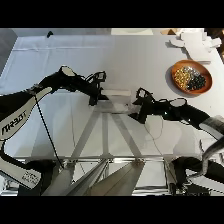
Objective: Fold the box and place the chain.
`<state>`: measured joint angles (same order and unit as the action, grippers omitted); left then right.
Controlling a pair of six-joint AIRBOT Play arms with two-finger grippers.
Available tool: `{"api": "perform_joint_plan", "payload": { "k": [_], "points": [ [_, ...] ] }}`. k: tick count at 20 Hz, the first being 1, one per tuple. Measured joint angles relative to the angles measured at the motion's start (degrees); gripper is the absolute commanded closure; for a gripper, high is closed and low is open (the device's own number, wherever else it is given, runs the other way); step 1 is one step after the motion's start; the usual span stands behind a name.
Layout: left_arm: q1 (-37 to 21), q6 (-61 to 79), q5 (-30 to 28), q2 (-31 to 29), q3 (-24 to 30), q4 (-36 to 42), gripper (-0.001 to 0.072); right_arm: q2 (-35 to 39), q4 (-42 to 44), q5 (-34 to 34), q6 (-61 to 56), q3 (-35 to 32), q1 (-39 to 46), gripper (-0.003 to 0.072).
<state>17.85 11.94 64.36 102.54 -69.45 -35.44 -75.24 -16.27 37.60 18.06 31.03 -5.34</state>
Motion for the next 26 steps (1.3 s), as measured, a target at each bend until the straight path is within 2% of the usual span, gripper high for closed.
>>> {"api": "perform_joint_plan", "payload": {
  "k": [9,20,26],
  "points": [
    [0.0,-0.07,-0.02,0.0,0.0,-0.02,0.0697,-5.27,-3.91,2.69,2.99,7.56,0.09,0.003],
    [0.02,0.11,0.17,0.0,0.0,-0.11,0.0697,-11.28,-7.8,12.72,7.23,12.85,0.13,0.003],
    [0.04,0.09,0.02,0.02,0.0,-0.02,0.0697,-15.06,-7.56,14.25,6.99,13.9,0.13,0.003]
  ]
}}
